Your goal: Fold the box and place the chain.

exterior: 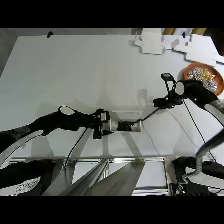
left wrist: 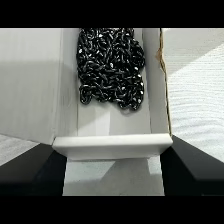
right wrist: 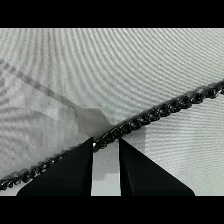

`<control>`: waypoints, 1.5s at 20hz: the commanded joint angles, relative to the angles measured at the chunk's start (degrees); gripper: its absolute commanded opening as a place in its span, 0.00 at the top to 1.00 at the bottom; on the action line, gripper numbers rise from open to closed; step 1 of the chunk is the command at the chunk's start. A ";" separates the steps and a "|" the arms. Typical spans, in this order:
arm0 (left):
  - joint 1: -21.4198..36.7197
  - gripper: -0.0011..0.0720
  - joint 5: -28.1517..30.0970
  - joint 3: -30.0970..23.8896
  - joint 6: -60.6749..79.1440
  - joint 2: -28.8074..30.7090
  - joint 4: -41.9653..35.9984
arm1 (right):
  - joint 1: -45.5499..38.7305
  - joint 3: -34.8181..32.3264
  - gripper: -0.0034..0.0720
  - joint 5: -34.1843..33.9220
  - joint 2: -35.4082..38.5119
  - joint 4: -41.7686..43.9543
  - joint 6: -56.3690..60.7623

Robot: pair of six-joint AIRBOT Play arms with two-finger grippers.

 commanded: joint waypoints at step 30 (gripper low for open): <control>-0.02 0.64 0.02 0.00 0.00 -0.04 0.00 | -0.04 0.00 0.92 3.34 7.69 -0.07 -3.26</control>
